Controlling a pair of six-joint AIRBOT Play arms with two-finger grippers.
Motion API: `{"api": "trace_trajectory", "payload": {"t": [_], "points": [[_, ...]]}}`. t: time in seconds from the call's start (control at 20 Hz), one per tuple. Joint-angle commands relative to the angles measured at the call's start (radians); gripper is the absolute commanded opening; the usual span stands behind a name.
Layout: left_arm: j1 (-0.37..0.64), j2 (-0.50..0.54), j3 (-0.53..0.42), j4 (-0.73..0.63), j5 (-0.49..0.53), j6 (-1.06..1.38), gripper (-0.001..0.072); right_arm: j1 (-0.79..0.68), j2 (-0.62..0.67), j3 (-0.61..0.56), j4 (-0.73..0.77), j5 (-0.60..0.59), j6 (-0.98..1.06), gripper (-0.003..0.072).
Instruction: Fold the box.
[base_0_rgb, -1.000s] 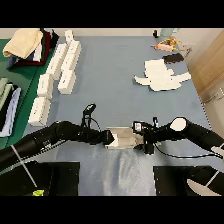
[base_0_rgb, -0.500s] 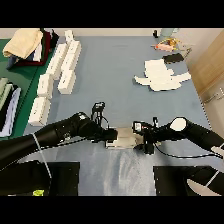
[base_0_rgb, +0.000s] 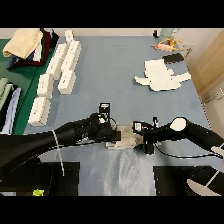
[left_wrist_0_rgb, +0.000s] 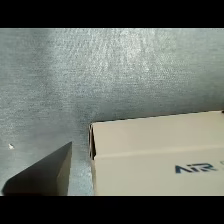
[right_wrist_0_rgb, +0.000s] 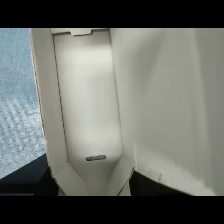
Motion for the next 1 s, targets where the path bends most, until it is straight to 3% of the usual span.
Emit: {"api": "trace_trajectory", "payload": {"t": [0.0, 0.05, 0.1, 0.15, 0.2, 0.5, 0.55, 0.6, 0.65, 0.95], "points": [[-0.032, -0.05, 0.061, 0.069, -0.105, -0.07, 0.0405, 0.0, 0.001, 0.001, 0.0, 0.0, 0.0, 0.0508], [-0.036, -0.056, 0.067, 0.074, -0.119, -0.082, 0.0405, 0.0, 0.001, 0.001, 0.0, 0.0, 0.0, 0.0508], [-0.043, -0.06, 0.069, 0.075, -0.123, -0.092, 0.0289, 0.0, 0.001, 0.001, 0.0, 0.001, 0.0, 0.0509], [-0.049, -0.06, 0.069, 0.075, -0.12, -0.092, 0.009, 0.0, 0.001, 0.001, 0.0, 0.0, 0.0, 0.0508], [-0.056, -0.06, 0.069, 0.074, -0.115, -0.093, 0.0012, 0.0, 0.001, 0.001, 0.0, 0.0, 0.0, 0.0508], [-0.061, -0.06, 0.069, 0.047, -0.114, -0.148, 0.0016, 0.0, 0.001, 0.001, 0.0, 0.0, 0.0, 0.0508], [-0.061, -0.06, 0.069, 0.036, -0.113, -0.146, 0.0147, 0.0, 0.001, 0.001, 0.0, 0.0, 0.0, 0.0508], [-0.061, -0.06, 0.069, 0.034, -0.113, -0.146, 0.0512, 0.0, 0.001, 0.001, 0.0, 0.0, 0.0, 0.0508], [-0.061, -0.06, 0.069, 0.032, -0.113, -0.16, 0.0694, 0.0, 0.001, 0.001, 0.0, 0.0, 0.0, 0.0508], [-0.06, -0.06, 0.069, 0.033, -0.113, -0.16, 0.0691, 0.0, 0.001, 0.001, 0.0, 0.0, 0.0, 0.0508]]}}
